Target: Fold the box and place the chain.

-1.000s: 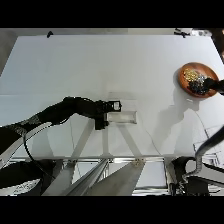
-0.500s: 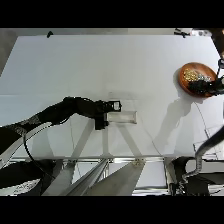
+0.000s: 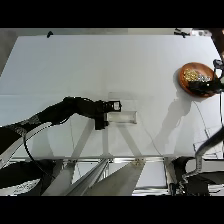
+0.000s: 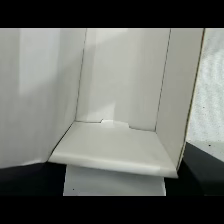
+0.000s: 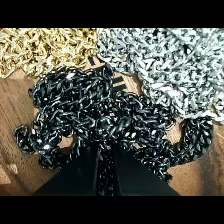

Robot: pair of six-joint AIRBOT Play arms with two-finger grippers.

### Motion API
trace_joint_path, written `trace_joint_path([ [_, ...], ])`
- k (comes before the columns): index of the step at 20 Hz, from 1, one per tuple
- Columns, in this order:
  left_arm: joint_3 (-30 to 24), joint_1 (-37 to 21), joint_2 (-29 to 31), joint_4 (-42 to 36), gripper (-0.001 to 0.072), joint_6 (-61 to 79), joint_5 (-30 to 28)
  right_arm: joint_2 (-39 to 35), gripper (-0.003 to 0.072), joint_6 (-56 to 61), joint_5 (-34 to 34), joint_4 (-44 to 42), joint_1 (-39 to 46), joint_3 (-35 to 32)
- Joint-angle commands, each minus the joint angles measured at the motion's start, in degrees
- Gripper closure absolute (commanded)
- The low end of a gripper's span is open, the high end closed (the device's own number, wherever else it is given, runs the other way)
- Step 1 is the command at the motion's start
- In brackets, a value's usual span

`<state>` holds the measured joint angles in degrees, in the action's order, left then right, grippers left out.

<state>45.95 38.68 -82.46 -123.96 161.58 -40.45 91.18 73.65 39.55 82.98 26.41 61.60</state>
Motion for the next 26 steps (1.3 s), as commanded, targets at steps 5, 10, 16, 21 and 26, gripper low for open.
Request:
trace_joint_path([
  [5, -0.02, -0.02, 0.04, 0.02, 0.0314, 0.02, 0.0, -4.74, 0.0667, -2.16, 2.03, -5.9, -0.04, -0.04],
  [10, -0.02, -0.02, 0.04, 0.04, 0.0314, 0.02, 0.0, -14.86, 0.0668, -2.23, 4.07, -6.84, -0.04, -0.04],
  [16, -0.02, -0.02, 0.04, 0.04, 0.0314, 0.02, 0.0, -25.94, 0.0669, -11.78, 19.3, -20.33, -0.87, -0.07],
  [21, -0.02, -0.02, 0.04, 0.04, 0.0314, 0.02, 0.0, -37.79, 0.0669, -10.67, 25.33, -20.44, -11.17, -0.07],
  [26, -0.02, -0.02, 0.04, 0.02, 0.0314, 0.02, 0.0, -52.3, 0.0669, -4.46, 25.62, -20.24, -21.22, -0.07],
])
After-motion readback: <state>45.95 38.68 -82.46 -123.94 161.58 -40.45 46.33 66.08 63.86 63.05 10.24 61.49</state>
